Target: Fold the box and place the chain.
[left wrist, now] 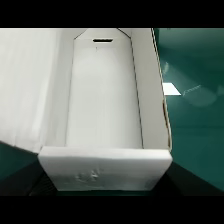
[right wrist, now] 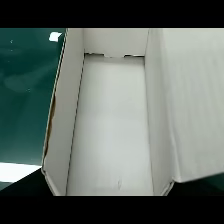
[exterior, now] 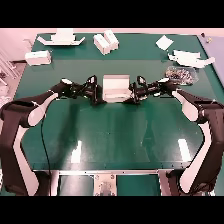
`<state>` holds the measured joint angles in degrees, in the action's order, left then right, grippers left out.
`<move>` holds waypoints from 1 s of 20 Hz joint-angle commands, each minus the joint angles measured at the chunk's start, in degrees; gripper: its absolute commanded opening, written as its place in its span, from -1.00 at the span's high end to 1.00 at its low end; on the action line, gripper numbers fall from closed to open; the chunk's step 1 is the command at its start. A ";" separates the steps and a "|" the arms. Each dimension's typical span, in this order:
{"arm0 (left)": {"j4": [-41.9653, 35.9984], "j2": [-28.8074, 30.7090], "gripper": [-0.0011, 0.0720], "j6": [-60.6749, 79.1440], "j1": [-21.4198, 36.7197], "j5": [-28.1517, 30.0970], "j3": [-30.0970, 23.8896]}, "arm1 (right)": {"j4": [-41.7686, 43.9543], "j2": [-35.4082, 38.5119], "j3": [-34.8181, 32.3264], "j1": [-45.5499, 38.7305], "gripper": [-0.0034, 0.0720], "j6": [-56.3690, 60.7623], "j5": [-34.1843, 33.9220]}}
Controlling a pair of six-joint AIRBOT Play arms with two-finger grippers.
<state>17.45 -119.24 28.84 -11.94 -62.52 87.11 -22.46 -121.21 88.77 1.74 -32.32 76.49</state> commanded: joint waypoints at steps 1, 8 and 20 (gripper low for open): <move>0.07 -0.04 -0.47 -0.02 0.04 -0.04 -0.02 | 4.02 0.07 0.07 0.07 -0.53 0.17 0.07; 0.07 -0.04 -0.47 -0.02 0.02 -0.09 -0.04 | 5.51 0.07 0.07 0.07 -0.53 0.35 0.09; 0.07 -0.04 -0.47 -0.02 0.04 -0.09 -0.04 | 5.53 0.07 0.00 0.09 -0.53 2.29 2.27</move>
<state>17.50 -119.24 28.80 -11.88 -62.54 87.09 -16.78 -121.16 88.79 1.78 -30.35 78.06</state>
